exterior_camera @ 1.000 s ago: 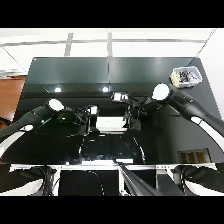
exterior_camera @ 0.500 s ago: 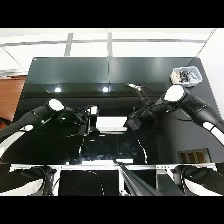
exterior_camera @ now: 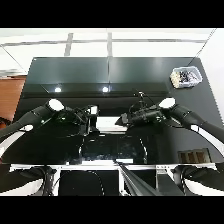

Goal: Fold the box and place the chain.

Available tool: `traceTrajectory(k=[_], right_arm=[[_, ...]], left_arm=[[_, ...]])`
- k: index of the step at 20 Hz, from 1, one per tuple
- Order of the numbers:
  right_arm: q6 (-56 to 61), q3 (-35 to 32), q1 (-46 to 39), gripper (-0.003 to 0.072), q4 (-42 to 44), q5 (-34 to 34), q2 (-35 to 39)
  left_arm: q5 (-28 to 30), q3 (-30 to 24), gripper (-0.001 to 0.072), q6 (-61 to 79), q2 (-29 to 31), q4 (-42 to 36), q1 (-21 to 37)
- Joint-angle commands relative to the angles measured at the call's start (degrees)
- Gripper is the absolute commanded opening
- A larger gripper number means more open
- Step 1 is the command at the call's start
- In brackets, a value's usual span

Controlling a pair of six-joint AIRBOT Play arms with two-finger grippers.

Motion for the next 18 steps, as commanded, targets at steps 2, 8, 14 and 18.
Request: traceTrajectory(k=[2,8,14,18], right_arm=[[3.48,-0.35,-0.02,0.0011,-3.10,-3.45,-0.90],[8.02,-0.35,0.39,0.0011,-10.21,-4.24,-1.38],[3.37,1.29,-1.86,0.0012,-9.66,2.56,2.29],[3.17,5.55,-10.71,0.0012,-14.71,12.00,11.61]], left_arm=[[0.00,0.02,0.0406,0.02,-0.02,0.00,0.04],[0.02,0.02,0.0406,0.00,-0.02,0.00,0.04],[0.00,0.02,0.0406,0.00,-0.02,-0.04,0.04],[0.66,0.04,0.0406,-1.51,0.02,-2.16,0.07]])
